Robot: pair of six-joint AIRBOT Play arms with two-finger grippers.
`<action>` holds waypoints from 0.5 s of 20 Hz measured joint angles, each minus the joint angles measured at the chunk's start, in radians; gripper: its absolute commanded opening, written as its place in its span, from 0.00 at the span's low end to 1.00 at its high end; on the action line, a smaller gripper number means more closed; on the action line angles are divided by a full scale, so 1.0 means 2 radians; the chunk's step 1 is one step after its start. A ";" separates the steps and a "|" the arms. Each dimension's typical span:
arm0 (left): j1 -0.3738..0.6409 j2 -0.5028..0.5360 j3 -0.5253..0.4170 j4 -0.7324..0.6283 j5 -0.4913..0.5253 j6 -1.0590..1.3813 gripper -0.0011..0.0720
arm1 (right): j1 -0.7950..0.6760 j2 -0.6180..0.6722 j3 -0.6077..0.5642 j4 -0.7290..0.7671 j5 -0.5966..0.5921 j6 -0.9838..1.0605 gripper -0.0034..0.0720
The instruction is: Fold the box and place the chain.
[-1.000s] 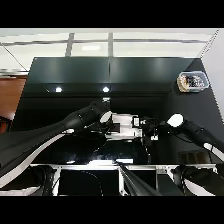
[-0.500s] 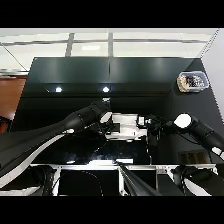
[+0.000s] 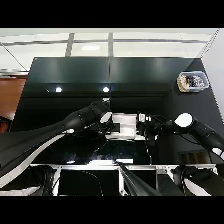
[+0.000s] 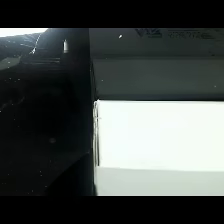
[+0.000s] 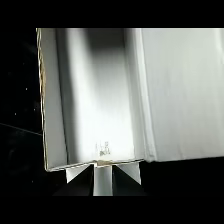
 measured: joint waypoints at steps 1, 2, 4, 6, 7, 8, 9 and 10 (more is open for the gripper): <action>0.000 0.000 0.000 0.000 0.000 0.000 0.05 | 0.000 -0.003 0.000 0.013 -0.001 0.000 0.21; 0.000 0.000 0.000 0.000 0.000 0.000 0.05 | 0.000 -0.006 0.000 0.026 -0.003 0.000 0.21; 0.000 0.000 0.000 0.000 -0.001 0.000 0.05 | 0.000 -0.016 0.000 0.051 -0.005 0.000 0.21; 0.000 0.000 0.000 0.000 -0.001 0.000 0.05 | 0.000 -0.027 0.000 0.066 -0.006 0.000 0.22; 0.000 0.000 0.000 0.000 -0.001 0.000 0.05 | 0.000 -0.032 0.000 0.070 -0.006 0.000 0.21; 0.000 0.000 0.000 0.000 -0.001 0.000 0.05 | 0.001 -0.036 0.000 0.075 -0.007 0.000 0.21; 0.000 0.000 0.000 0.000 -0.001 0.000 0.05 | 0.002 -0.040 0.000 0.077 -0.007 0.000 0.22; 0.000 0.000 0.000 0.000 -0.001 0.000 0.05 | 0.005 -0.043 0.000 0.079 -0.007 -0.001 0.21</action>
